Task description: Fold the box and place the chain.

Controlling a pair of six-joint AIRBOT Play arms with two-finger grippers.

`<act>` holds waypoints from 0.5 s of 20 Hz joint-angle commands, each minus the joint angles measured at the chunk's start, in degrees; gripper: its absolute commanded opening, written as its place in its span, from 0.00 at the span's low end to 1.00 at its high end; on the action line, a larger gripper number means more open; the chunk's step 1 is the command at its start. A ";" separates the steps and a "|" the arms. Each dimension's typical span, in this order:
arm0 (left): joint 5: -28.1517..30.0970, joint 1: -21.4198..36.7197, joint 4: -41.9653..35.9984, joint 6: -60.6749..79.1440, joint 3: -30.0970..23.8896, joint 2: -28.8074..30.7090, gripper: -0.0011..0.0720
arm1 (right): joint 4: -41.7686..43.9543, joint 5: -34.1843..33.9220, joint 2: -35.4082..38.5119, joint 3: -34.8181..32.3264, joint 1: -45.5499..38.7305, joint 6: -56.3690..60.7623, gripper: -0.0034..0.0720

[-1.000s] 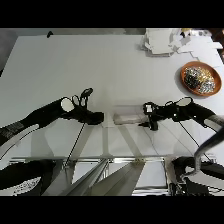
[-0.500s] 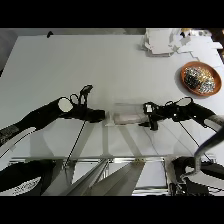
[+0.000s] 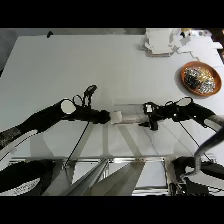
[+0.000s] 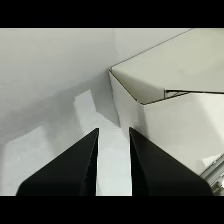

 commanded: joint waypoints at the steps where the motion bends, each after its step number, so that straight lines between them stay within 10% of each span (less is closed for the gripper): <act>1: 0.24 -0.42 -0.85 0.61 0.63 0.04 0.32 | 0.00 0.02 0.00 0.00 0.02 0.00 0.63; 10: -0.61 -1.36 -0.52 0.57 2.43 0.07 0.32 | 0.02 0.02 0.00 0.00 0.02 0.00 0.63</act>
